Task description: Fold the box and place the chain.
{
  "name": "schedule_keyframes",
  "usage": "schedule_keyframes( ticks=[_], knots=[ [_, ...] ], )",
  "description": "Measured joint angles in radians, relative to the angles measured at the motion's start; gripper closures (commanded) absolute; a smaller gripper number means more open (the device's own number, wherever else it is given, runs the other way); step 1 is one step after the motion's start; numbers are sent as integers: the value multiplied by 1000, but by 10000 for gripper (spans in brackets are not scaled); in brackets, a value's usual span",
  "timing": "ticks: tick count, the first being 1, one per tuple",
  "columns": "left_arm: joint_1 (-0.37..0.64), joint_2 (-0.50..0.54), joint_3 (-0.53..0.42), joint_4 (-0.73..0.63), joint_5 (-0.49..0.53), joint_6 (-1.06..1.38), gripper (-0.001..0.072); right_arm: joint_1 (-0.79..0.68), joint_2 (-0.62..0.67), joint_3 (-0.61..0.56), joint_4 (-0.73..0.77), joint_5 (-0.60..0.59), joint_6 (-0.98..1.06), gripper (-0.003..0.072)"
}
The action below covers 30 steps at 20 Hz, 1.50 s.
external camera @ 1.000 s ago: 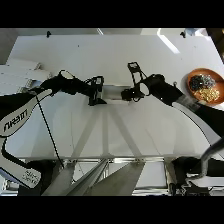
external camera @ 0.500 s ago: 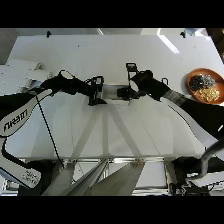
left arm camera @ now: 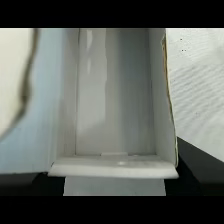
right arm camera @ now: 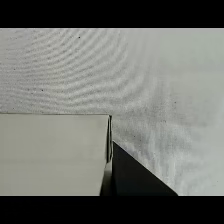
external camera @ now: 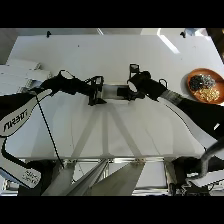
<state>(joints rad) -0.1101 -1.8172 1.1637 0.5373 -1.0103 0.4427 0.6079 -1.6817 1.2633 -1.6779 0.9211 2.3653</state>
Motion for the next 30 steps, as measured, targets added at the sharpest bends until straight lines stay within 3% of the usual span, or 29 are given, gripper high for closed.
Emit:
schedule_keyframes(
  ticks=[1, 6, 13, 17, 21, 27, 29, 30],
  knots=[
    [0, 0, 0, 0, 0, 0, 414, 0, 3, 3, 1, -14, 3, 369],
    [0, 0, 0, 1, -1, 1, 414, -10, 69, 7, -6, 78, -92, 364],
    [0, 0, 0, 2, -3, 2, 414, -122, 274, 8, -98, 292, -349, 370],
    [0, 0, 0, 2, -3, 2, 414, -281, 389, 8, -155, 328, -492, 369],
    [0, 0, 0, 2, -3, 2, 414, -510, 426, 8, -178, 338, -610, 367],
    [0, 0, 0, 2, -3, 2, 414, -874, 353, 7, -139, 277, -772, 338],
    [0, 0, 0, 2, -3, 2, 414, -980, 298, 6, -108, 258, -821, 246],
    [0, 0, 0, 2, -3, 2, 414, -1026, 267, 6, -85, 246, -846, 246]
  ],
)
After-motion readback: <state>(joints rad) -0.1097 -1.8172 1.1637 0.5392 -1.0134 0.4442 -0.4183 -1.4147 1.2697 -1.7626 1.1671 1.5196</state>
